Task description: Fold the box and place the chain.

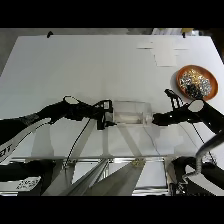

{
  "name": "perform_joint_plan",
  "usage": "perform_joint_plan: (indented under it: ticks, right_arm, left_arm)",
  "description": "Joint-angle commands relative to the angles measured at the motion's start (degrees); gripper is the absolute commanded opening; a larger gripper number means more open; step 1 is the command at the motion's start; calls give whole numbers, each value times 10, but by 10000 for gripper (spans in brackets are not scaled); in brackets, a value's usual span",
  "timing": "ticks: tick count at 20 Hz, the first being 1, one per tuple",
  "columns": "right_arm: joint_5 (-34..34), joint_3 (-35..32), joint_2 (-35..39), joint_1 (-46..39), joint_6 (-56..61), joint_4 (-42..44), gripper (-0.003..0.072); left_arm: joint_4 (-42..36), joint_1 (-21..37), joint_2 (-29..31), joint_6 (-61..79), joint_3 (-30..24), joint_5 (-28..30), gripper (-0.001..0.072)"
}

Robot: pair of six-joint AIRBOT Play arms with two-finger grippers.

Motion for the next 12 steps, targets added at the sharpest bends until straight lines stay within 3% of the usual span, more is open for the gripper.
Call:
perform_joint_plan:
  ticks: [1,12]
  right_arm:
    - [-12,0,0,0,14,-13,9]
    - [-20,0,-2,0,14,16,9]
  left_arm:
    - [0,0,0,0,0,0,209]
    - [0,0,0,0,0,0,209]
